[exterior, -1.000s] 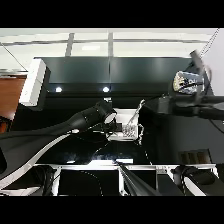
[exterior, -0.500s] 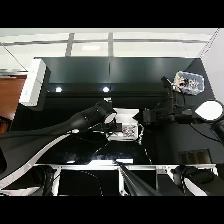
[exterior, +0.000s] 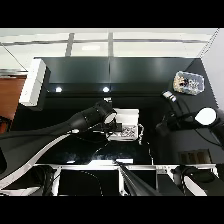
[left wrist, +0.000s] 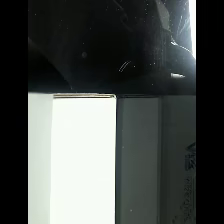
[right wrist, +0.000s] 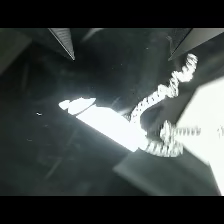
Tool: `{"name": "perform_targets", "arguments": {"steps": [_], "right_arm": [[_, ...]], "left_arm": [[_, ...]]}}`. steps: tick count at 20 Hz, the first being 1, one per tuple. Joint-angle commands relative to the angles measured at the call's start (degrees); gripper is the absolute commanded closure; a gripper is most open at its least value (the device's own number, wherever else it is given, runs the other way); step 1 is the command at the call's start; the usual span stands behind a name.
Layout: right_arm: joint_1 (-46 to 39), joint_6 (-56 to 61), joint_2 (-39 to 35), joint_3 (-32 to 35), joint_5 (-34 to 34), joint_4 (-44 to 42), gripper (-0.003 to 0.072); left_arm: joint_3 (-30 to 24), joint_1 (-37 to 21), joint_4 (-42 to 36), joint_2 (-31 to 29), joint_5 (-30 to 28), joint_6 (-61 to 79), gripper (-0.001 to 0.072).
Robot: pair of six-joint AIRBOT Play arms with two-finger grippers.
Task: Fold the box and place the chain.
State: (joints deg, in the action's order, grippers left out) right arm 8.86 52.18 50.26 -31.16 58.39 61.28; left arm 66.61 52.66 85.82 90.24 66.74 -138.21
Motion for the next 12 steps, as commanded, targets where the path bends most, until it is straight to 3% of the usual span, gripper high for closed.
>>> {"name": "perform_targets", "arguments": {"steps": [1, 5, 12], "right_arm": [[2.60, -13.51, 0.04, 4.24, -9.51, 0.00, -0.0034], [6.47, -20.15, 1.18, 5.90, -19.63, -4.61, -0.0034], [9.49, -33.99, 8.81, 5.90, -21.14, -10.36, -0.0006]], "left_arm": [[0.04, -0.04, 0.04, 0.02, -0.02, 0.00, 0.0679], [0.04, -0.04, 0.02, 0.02, -0.04, 0.00, 0.0679], [0.04, -0.04, 0.02, 0.02, -0.04, 0.00, 0.0679]]}}
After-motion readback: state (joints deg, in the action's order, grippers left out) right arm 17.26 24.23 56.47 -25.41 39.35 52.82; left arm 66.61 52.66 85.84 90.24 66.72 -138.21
